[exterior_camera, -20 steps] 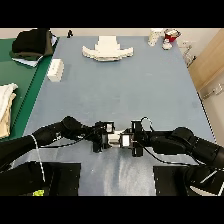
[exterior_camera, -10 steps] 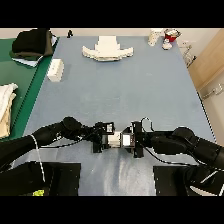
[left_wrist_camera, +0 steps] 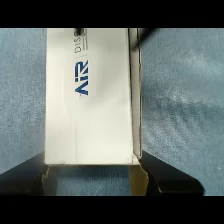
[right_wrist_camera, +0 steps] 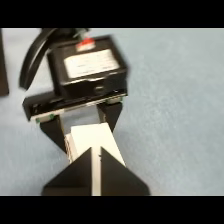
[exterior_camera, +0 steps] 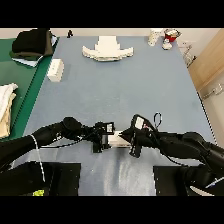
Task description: Fold the box.
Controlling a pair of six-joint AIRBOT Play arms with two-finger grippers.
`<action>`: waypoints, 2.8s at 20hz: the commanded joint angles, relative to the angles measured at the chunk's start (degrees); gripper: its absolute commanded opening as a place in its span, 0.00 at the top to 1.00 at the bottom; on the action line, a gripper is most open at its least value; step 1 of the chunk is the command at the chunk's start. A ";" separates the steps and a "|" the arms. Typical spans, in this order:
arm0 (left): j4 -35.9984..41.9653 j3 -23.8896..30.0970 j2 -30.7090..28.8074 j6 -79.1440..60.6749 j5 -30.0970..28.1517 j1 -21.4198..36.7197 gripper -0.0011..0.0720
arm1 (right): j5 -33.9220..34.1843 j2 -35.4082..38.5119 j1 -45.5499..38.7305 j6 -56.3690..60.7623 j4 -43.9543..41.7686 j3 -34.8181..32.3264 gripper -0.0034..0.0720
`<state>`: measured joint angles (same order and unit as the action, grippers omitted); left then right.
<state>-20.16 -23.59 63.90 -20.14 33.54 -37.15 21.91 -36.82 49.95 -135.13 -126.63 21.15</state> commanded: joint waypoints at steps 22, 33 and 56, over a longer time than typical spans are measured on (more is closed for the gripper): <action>0.00 -0.04 0.00 0.04 -0.02 0.02 0.29 | -15.89 -6.80 7.30 23.67 -2.16 -13.33 0.93; 0.00 -0.04 0.00 0.04 -0.02 0.02 0.29 | -17.35 -3.74 7.30 23.67 -1.75 -13.11 0.93; 0.00 -0.04 0.00 0.04 -0.02 0.02 0.29 | 22.75 -5.88 -12.52 32.11 31.80 11.34 0.93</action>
<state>-20.14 -23.59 63.90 -20.10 33.54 -37.17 30.55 -39.40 43.88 -108.92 -105.10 24.67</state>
